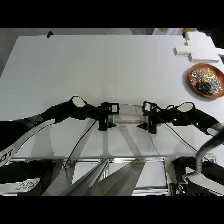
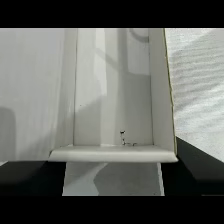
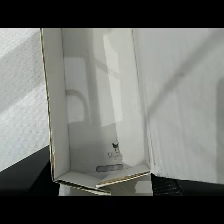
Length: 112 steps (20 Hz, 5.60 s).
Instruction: Fold the box and place the chain.
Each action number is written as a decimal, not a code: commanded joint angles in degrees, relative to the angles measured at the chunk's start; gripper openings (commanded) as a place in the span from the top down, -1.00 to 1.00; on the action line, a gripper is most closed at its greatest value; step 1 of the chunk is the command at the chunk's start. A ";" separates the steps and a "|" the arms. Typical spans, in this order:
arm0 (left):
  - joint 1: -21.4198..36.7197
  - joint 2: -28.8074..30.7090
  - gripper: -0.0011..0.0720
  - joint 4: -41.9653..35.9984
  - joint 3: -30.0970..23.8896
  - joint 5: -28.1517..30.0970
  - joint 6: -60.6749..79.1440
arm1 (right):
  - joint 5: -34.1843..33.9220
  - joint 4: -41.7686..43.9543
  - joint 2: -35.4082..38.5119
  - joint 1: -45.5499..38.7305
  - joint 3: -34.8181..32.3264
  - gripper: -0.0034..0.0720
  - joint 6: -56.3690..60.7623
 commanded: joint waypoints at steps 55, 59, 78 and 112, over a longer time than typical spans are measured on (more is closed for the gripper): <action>-0.04 -0.02 0.22 0.02 -0.02 -0.02 0.00 | 2.97 -15.63 16.41 0.00 7.02 0.87 48.72; -0.04 -0.02 0.22 0.02 -0.02 0.00 0.00 | 13.42 -31.78 21.14 0.00 7.23 0.87 31.45; -0.04 -0.02 0.22 0.02 -0.02 0.00 0.00 | -1.84 -12.81 14.43 3.08 -2.93 0.51 5.57; -0.04 -0.02 0.22 0.02 -0.02 -0.02 0.00 | -1.16 -33.22 25.86 -10.60 -2.93 0.87 91.82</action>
